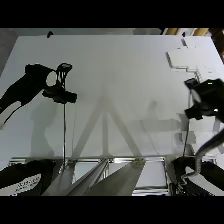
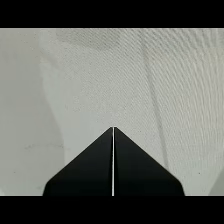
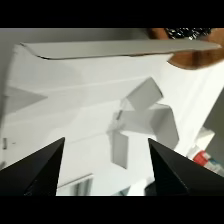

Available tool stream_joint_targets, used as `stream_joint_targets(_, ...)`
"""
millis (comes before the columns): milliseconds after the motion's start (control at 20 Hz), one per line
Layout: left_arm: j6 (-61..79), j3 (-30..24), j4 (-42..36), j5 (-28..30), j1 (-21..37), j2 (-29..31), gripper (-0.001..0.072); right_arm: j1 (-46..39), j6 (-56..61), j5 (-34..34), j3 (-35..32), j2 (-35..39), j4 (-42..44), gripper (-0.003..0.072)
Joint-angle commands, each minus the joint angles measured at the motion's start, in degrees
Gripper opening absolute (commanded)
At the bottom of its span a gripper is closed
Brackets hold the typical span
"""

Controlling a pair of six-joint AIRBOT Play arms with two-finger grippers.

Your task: Fold the box and place the chain.

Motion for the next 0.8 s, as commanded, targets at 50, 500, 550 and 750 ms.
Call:
stream_joint_targets(50, 0.0, 0.0, 0.0, 0.0, 0.0, 0.0, 0.0009, -18.4, -5.3, -2.3, 0.0, 1.5, -2.2, 0.0586)
stream_joint_targets(500, 0.0, 0.0, 0.0, 0.0, 0.0, 0.0, 0.0009, -38.9, -12.8, -8.6, 0.0, -3.3, 1.3, 0.0461)
stream_joint_targets(550, 0.0, 0.0, 0.0, 0.0, 0.0, 0.0, 0.0009, -39.5, -13.0, -8.9, 0.0, -4.2, 1.1, 0.0454)
stream_joint_targets(750, 0.0, 0.0, 0.0, 0.0, 0.0, 0.0, 0.0009, -41.0, -12.9, -12.8, 0.0, -7.6, 1.4, 0.0329)
